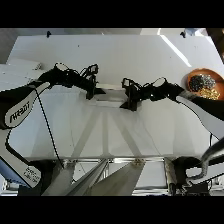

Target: Fold the box and place the chain.

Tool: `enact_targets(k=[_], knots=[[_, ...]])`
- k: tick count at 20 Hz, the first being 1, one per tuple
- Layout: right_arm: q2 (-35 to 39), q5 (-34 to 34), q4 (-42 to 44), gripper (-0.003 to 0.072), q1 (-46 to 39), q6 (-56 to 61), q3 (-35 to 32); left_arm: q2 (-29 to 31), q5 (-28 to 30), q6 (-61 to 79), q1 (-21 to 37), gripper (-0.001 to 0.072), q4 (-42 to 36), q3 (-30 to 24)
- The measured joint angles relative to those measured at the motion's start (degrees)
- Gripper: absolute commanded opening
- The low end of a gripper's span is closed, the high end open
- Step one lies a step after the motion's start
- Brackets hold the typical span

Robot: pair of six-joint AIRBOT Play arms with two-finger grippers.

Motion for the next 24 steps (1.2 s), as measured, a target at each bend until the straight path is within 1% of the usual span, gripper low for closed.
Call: enact_targets(k=[24], knots=[[0.0, -0.6, 0.0, 0.0426, 0.0, 0.0, 0.0, 0.0, 0.1, -0.1, 0.0, 0.0015, -1.0, 0.0]])
